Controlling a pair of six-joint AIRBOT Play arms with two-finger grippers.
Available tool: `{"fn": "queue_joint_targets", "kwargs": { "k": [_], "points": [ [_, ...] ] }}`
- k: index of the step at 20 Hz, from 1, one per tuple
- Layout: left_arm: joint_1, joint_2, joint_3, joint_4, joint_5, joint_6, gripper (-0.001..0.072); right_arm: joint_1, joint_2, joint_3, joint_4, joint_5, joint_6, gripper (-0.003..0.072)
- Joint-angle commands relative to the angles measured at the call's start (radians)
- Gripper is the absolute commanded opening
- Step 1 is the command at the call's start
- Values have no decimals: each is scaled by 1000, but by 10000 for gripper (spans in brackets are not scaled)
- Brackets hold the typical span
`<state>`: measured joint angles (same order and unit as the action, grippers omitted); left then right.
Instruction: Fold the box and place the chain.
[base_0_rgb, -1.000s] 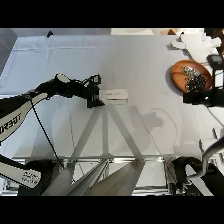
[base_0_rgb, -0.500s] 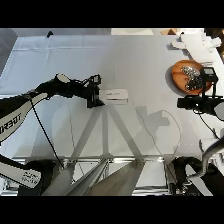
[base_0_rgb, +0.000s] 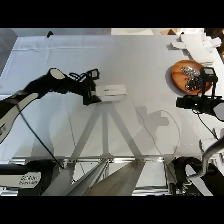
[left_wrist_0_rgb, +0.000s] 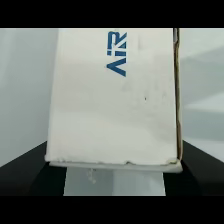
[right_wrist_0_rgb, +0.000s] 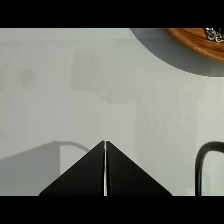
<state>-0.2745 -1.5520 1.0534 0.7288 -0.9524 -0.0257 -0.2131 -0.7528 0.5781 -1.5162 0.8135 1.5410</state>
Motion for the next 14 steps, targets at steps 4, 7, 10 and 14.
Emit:
{"fn": "queue_joint_targets", "kwargs": {
  "k": [4, 7, 10, 14],
  "points": [
    [1, 300, 1, 657, -39, -702, 7, 0, 1, 0, 9, 0, 0, 12],
    [2, 420, 1, 966, -65, -949, 9, 0, 1, 0, 9, 0, 0, 12],
    [21, 518, 1, 1086, -23, -1078, 8, 0, 1, 0, 9, 0, 0, 12],
    [206, 626, 1, 1050, 113, -1249, 6, 0, 1, 0, 9, 0, 0, 12]
  ]
}}
